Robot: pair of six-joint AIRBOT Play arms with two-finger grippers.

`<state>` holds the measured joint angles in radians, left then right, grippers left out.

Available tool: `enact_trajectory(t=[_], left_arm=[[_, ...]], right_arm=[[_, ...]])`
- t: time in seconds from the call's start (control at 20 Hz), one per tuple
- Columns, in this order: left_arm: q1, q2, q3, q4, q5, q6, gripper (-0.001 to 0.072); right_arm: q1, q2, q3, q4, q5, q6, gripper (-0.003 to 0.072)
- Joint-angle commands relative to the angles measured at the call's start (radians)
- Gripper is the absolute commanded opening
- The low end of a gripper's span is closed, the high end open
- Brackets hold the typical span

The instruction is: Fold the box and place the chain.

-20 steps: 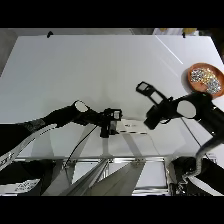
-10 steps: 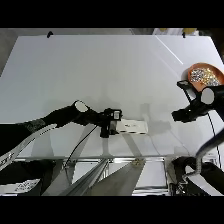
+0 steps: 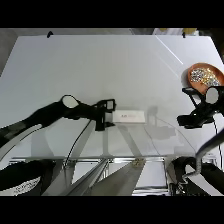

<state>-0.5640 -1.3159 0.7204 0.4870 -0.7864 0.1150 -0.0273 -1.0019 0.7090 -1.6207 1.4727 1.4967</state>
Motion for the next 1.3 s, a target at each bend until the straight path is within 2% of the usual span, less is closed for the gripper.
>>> enact_trajectory(t=[0.0,0.25,0.4,0.45,0.65,0.75,0.9,0.95,1.05,1.1,1.25], left_arm=[[0.151,0.204,0.001,0.208,-0.024,-0.393,0.0253],[0.483,0.464,0.001,0.574,-0.137,-0.885,0.0253],[0.682,0.521,0.0,0.767,-0.186,-1.093,0.0255],[0.753,0.52,-0.001,0.805,-0.198,-1.142,0.028],[0.967,0.494,-0.071,0.824,-0.179,-1.209,0.0277],[1.003,0.478,-0.121,0.824,-0.161,-1.209,0.0278],[1.005,0.449,-0.175,0.833,-0.169,-1.214,0.0283],[1.005,0.439,-0.188,0.834,-0.177,-1.219,0.0341],[1.006,0.43,-0.207,0.835,-0.198,-1.22,0.0644],[1.006,0.428,-0.211,0.835,-0.204,-1.223,0.0695],[1.006,0.441,-0.211,0.835,-0.224,-1.223,0.0695]], right_arm=[[-0.002,-0.001,0.0,-0.001,0.008,0.002,0.0024],[-0.002,-0.001,0.0,-0.001,0.009,0.002,0.0024],[-0.002,-0.001,0.0,0.0,0.009,0.002,0.0024],[-0.002,-0.001,0.0,0.0,0.009,0.002,0.0024],[-0.002,-0.001,0.0,0.001,0.009,0.002,0.0024],[-0.002,-0.001,0.0,0.001,0.008,0.002,0.0024],[-0.002,-0.001,0.0,0.001,0.009,0.002,0.0024],[-0.002,-0.001,0.0,0.001,0.009,0.002,0.0024],[-0.002,-0.001,0.0,0.002,0.009,0.002,0.0024],[-0.002,-0.001,0.0,0.002,0.009,0.002,0.0024],[-0.002,-0.001,0.0,0.002,0.009,0.002,0.0024]])
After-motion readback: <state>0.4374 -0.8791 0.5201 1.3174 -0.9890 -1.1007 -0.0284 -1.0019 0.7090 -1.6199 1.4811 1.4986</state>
